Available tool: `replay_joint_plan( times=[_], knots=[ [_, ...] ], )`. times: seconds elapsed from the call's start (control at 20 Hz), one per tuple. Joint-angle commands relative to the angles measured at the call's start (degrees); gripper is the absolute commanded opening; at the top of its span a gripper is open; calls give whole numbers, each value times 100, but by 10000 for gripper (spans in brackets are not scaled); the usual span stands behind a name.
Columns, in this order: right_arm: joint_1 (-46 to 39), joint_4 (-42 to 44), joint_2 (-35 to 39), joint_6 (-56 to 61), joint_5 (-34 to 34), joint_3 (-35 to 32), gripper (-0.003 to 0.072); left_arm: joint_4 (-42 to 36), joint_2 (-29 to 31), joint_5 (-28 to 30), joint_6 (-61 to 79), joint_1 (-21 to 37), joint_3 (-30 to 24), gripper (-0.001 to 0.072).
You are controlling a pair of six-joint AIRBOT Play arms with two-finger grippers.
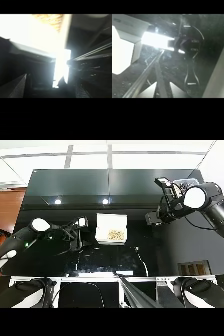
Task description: Fold the box and place the chain.
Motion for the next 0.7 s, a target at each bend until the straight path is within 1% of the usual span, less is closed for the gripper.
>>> replay_joint_plan(
  times=[0.0, 0.1, 0.25, 0.4, 0.55, 0.65],
  knots=[
    [0, 201, 2, 2, -107, 0, 203, 24, -654, 68, 756, 15, 466, 719],
    [0, 275, 2, 2, -103, 0, 203, 11, -894, -2, 855, -72, 695, 719],
    [0, 341, 2, 2, -105, 0, 203, -63, -1080, -42, 850, -138, 815, 718],
    [0, 341, 2, 0, -136, 0, 203, -203, -1099, -225, 852, -168, 817, 718],
    [0, 339, 2, -2, -348, 0, 203, -286, -1099, -234, 855, -295, 817, 718],
    [0, 339, 2, -2, -518, 0, 203, -278, -1099, -111, 855, -411, 820, 718]
  ],
)
